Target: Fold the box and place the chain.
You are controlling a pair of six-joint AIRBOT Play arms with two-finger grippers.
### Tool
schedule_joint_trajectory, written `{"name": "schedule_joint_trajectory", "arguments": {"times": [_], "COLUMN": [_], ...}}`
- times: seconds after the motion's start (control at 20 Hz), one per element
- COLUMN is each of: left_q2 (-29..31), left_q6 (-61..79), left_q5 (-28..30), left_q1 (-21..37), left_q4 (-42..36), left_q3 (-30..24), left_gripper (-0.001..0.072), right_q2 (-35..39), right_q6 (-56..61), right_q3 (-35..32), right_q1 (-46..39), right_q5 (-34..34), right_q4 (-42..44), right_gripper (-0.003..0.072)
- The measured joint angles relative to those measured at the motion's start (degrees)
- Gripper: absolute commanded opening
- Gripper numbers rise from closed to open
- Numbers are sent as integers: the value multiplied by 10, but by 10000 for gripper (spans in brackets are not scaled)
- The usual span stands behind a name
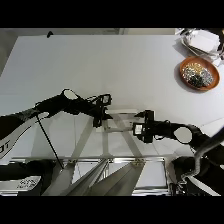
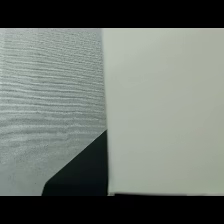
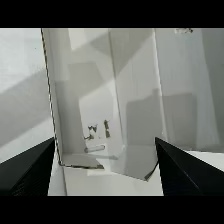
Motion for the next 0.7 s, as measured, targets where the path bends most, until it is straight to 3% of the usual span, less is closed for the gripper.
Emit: {"name": "schedule_joint_trajectory", "arguments": {"times": [0.7], "left_q2": [0], "left_q6": [0], "left_q5": [0], "left_q1": [0], "left_q4": [0], "left_q3": [0], "left_gripper": [12], "right_q2": [-21], "right_q6": [-46], "right_q3": [14], "right_q1": [-77], "right_q5": [71], "right_q4": [75], "right_gripper": [692]}}
